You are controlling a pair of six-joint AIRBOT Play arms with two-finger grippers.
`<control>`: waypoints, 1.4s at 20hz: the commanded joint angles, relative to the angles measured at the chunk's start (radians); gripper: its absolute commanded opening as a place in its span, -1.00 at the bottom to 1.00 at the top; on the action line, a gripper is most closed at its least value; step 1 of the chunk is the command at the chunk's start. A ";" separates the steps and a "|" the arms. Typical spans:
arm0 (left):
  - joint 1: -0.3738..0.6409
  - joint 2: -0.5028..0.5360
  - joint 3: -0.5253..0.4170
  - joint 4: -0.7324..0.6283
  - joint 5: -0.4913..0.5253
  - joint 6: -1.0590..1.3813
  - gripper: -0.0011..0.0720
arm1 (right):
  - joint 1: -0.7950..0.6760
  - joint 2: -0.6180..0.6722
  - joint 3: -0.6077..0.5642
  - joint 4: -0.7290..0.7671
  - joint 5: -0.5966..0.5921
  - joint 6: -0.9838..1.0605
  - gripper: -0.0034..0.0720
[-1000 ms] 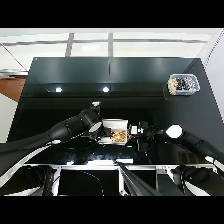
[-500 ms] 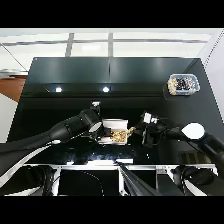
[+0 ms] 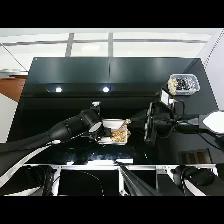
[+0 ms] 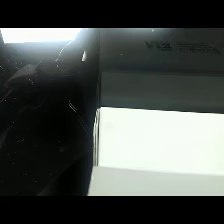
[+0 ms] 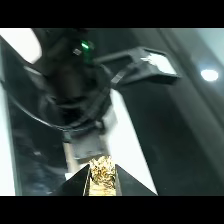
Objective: Fold the box and place the chain.
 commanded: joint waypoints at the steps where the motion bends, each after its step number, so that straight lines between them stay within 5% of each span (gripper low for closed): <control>1: 0.000 0.000 0.000 0.000 0.001 0.000 -0.88 | 0.046 -0.072 0.013 0.026 0.010 0.026 -0.80; 3: 0.000 0.000 0.000 0.000 0.001 0.000 -0.88 | 0.051 -0.113 0.013 -0.042 -0.023 0.063 0.73; 4: 0.000 0.000 0.000 0.000 0.001 0.000 -0.88 | 0.043 -0.113 0.013 -0.114 -0.044 0.079 0.83; 10: 0.000 0.000 0.000 0.000 0.001 0.000 -0.88 | -0.069 -0.114 -0.082 -0.401 -0.073 0.069 0.83; 15: 0.000 0.000 0.000 0.000 0.000 0.000 -0.88 | -0.003 -0.143 -0.294 -0.277 -0.259 -0.218 0.83; 19: 0.000 0.000 0.000 0.000 0.000 0.000 -0.88 | 0.004 -0.269 -0.286 -0.172 -0.313 -0.356 0.99; 28: 0.000 0.000 0.000 0.000 0.000 0.000 -0.88 | 0.048 -0.366 -0.236 -0.106 -0.310 -0.439 0.98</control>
